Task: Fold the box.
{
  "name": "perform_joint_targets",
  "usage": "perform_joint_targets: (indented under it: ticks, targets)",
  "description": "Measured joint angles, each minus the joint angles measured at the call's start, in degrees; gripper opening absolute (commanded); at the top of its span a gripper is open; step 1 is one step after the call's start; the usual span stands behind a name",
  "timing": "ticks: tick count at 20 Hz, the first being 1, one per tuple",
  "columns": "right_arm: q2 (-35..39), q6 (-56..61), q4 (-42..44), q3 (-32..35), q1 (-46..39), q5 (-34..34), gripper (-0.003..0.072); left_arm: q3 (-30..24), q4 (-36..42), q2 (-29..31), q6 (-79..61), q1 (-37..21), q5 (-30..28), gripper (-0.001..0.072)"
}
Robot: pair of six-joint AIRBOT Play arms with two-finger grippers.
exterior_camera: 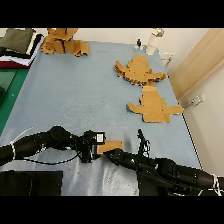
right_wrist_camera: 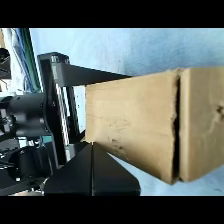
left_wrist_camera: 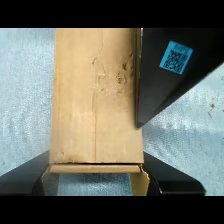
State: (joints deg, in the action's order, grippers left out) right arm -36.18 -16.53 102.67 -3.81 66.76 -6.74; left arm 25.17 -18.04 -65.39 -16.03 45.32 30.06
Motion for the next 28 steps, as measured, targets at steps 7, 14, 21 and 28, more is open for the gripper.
perform_joint_targets:
  ticks: [7,14,21,28]
  targets:
    - [-0.7,-1.1,-1.1,0.1,0.0,2.6,0.0001,0.0,0.1,0.0,0.0,0.0,-0.1,0.0466]
    - [0.0,-1.5,-1.6,-1.0,0.7,0.4,0.0001,0.0,0.0,0.0,0.0,0.0,0.1,0.0466]
    - [2.3,-1.5,-1.9,-1.6,0.2,2.1,0.0001,0.0,0.0,0.0,0.0,0.0,0.0,0.0466]
    - [-0.6,-1.5,-2.6,-1.6,-2.5,3.1,0.0001,0.0,0.0,0.0,0.0,0.0,0.0,0.0466]
